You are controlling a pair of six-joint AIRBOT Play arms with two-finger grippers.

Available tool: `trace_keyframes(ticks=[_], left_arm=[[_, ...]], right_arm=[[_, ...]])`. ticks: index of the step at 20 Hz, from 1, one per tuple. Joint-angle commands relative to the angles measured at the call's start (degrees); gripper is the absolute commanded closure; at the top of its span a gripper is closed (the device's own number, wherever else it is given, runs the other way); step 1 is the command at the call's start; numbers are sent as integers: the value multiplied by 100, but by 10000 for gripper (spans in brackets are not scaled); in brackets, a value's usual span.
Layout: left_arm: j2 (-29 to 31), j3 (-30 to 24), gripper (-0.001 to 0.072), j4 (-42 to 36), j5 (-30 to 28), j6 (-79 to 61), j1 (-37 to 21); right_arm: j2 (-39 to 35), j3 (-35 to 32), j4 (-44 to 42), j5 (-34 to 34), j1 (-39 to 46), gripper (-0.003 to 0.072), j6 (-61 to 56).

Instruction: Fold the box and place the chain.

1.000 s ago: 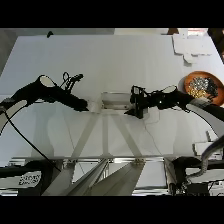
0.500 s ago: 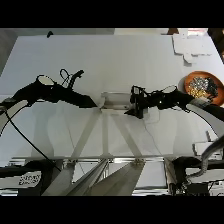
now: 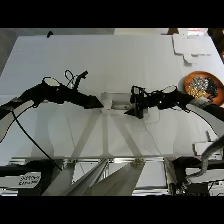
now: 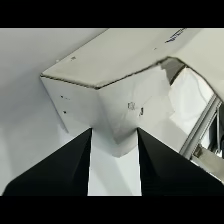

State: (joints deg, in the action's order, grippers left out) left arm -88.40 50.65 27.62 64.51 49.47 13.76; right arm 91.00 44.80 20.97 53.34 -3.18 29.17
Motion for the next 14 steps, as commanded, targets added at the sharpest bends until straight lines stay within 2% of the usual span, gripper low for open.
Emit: trace_keyframes(ticks=[1, 10, 14], left_arm=[[-70, -2, 371, -149, -177, 2, 87], [-74, -2, 373, -269, -155, 2, 98], [-68, -2, 399, 33, -179, 4, 98]], right_arm=[[2, 2, -2, 2, -2, 254, -2], [2, 4, -2, 4, -2, 254, -2], [0, 2, -2, 4, -2, 254, -2]])
